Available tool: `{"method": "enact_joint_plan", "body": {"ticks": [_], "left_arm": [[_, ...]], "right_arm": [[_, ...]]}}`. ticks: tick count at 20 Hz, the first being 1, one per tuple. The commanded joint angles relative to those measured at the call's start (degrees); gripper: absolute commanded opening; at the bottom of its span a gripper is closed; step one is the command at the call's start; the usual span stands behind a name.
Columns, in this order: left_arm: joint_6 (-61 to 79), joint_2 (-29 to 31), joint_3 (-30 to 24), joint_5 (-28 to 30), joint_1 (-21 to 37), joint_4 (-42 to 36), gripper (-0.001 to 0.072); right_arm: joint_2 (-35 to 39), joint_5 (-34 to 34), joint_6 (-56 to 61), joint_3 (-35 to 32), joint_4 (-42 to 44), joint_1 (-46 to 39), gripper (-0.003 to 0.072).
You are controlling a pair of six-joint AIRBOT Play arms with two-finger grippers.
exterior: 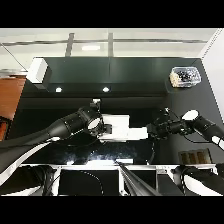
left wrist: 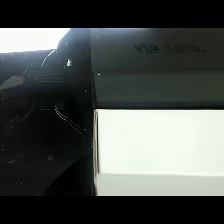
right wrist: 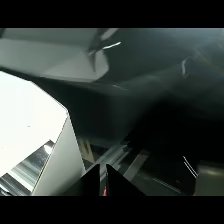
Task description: Fold the box and place the chain.
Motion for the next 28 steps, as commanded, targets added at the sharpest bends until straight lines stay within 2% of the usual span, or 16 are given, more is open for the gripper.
{"method": "enact_joint_plan", "body": {"ticks": [1, 4, 5, 11, 16, 19, 20, 21, 24, 26, 28], "left_arm": [[0.00, -0.04, -0.02, 0.00, 0.04, 0.02, 0.0032], [0.00, -0.04, -0.02, -0.02, 0.04, 0.00, 0.0032], [0.00, -0.04, -0.02, 0.00, 0.04, 0.00, 0.0032], [0.00, -0.04, -0.02, -0.04, 0.04, 0.00, 0.0032], [0.00, -0.04, -0.02, -0.17, 0.04, 0.00, 0.0032], [0.00, -0.04, -0.02, -0.15, 0.04, 0.02, 0.0032], [0.00, -0.04, -0.02, -0.15, 0.04, 0.02, 0.0032], [0.00, -0.04, -0.02, -0.15, 0.04, 0.00, 0.0032], [0.00, -0.04, -0.02, -0.15, 0.04, 0.02, 0.0032], [0.00, -0.04, -0.02, -0.13, 0.04, 0.02, 0.0032], [0.00, -0.04, -0.02, -0.13, 0.04, 0.02, 0.0032]], "right_arm": [[-0.61, 1.07, -5.31, 0.26, 5.07, 2.23, 0.0148], [-0.57, 5.68, -11.10, 2.19, 9.66, 2.23, 0.0574], [-0.57, 6.08, -11.17, 2.82, 10.58, 2.25, 0.0675], [-0.57, 5.01, -12.20, 3.34, 11.34, 4.24, 0.0679], [-0.57, -5.70, -6.01, 4.42, 10.36, 13.03, 0.0661], [-0.57, -11.28, 5.77, 8.15, 1.29, 19.21, 0.0637], [-0.57, -11.98, 10.34, 9.68, -2.97, 21.05, 0.0637], [-0.57, -12.24, 15.15, 11.34, -7.96, 22.93, 0.0593], [-0.59, -11.61, 30.03, 15.54, -23.12, 28.28, 0.0580], [-0.59, -11.15, 37.24, 17.18, -29.14, 31.36, 0.0455], [-0.70, -11.15, 42.10, 18.43, -31.67, 33.92, 0.0419]]}}
